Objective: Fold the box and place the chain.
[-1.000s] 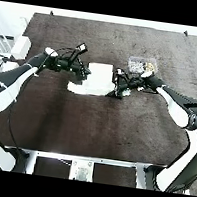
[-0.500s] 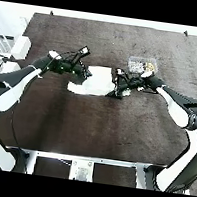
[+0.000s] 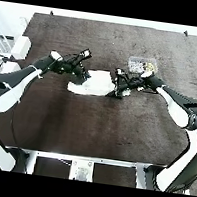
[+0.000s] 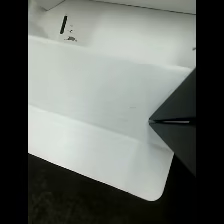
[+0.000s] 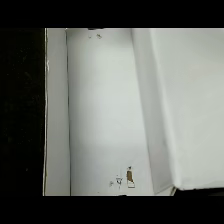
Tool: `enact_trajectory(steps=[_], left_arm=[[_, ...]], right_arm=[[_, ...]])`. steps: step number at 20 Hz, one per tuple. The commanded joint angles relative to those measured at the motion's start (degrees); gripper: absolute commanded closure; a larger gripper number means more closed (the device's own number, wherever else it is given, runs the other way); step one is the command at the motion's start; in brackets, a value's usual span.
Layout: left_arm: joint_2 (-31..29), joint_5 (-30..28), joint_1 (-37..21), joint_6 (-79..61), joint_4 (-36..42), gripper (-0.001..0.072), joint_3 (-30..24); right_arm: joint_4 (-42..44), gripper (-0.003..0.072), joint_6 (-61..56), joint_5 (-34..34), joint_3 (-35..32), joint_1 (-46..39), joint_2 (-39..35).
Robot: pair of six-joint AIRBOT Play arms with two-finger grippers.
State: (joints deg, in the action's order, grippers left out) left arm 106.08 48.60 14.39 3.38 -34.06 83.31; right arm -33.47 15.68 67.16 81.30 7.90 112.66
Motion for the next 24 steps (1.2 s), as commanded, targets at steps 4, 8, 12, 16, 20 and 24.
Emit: enact_trajectory(steps=[4,8,12,16,20,24], left_arm=[[-8.31,5.84,-1.29,-2.25,-4.17,0.0685,0.57],[-10.23,20.17,-5.33,-3.34,-5.18,0.0141,0.61],[-9.81,17.4,-4.22,1.29,-20.96,0.0004,-1.31],[-9.18,16.52,-1.44,0.66,-22.93,0.0005,-1.57],[-7.41,15.89,-1.09,-0.17,-20.9,0.0005,-1.68],[-5.25,13.35,-1.09,-0.74,-18.01,0.0005,-1.7]], right_arm=[[0.02,0.0124,-0.04,0.0,-0.02,-0.02,0.02],[0.02,0.0124,-0.04,0.0,-0.02,-0.02,0.02],[0.02,0.0124,-0.04,0.0,-0.02,-0.02,0.02],[0.02,0.0124,-0.04,0.0,-0.02,-0.02,0.02],[0.02,0.0124,-0.04,0.0,-0.02,-0.02,0.02],[0.02,0.0124,-0.04,0.0,-0.02,-0.02,0.02]])
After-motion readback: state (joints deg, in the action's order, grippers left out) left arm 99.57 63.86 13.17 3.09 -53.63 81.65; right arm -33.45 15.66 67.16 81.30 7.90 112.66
